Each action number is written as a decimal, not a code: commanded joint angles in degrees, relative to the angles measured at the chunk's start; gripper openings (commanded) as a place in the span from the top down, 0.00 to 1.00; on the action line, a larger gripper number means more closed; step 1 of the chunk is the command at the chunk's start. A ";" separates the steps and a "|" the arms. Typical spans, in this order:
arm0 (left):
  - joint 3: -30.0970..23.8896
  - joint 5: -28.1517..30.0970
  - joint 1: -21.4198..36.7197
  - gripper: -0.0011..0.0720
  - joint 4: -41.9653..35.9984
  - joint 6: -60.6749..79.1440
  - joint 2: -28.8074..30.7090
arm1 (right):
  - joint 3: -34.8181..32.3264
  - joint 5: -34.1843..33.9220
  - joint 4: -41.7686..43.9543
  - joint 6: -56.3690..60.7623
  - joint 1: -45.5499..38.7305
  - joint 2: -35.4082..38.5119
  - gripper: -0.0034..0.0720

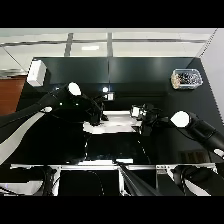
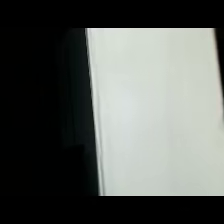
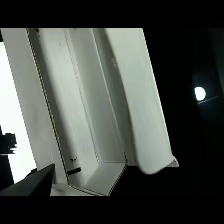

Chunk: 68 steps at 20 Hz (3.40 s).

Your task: Fold the box and place the chain.

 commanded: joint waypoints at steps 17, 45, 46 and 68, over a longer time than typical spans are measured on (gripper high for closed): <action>-0.02 -0.13 -0.04 0.95 -1.14 0.02 -0.02 | -0.04 7.56 12.72 -23.21 -3.96 -14.99 0.02; -3.17 -18.93 9.40 0.96 10.93 -40.39 18.25 | -0.04 7.19 12.52 -23.34 -3.93 -15.91 0.44; -7.19 -18.03 9.07 0.96 6.56 -40.39 20.63 | -0.04 7.17 12.52 -23.32 -3.93 -15.91 0.44; -19.30 25.68 -0.72 0.96 -23.23 -35.26 9.16 | -0.04 6.95 12.55 -23.12 -3.93 -15.91 0.44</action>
